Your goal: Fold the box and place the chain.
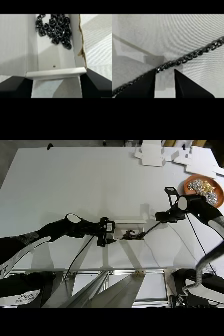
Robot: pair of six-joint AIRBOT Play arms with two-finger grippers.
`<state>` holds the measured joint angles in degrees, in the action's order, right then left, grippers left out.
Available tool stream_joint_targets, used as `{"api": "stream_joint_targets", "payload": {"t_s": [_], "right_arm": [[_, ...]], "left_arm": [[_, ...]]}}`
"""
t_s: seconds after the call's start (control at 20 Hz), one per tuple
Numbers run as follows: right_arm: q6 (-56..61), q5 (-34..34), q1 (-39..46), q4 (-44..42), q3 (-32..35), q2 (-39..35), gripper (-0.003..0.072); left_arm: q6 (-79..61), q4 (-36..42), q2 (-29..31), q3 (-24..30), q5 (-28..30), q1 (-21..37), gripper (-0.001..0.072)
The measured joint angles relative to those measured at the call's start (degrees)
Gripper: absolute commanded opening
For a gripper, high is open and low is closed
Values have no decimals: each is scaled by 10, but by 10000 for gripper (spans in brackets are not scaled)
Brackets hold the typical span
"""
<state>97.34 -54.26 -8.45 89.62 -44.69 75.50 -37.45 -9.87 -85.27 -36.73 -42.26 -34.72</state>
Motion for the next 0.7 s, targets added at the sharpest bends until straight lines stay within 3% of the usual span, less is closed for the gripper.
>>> {"api": "stream_joint_targets", "payload": {"t_s": [0.1, 0.25, 0.5, 0.7], "right_arm": [[4, 1, 0, 1, 0, 5, 173], [6, 4, 0, 3, -1, 9, 21], [-11, 7, 0, 2, 0, 6, 19], [-42, -18, 0, 0, 0, -45, 19]], "left_arm": [[0, 0, 0, 0, 0, 0, 214], [0, 0, 0, 0, 0, 0, 214], [0, 0, 0, 0, 0, 0, 214], [0, 0, 0, 0, 0, 0, 214]]}}
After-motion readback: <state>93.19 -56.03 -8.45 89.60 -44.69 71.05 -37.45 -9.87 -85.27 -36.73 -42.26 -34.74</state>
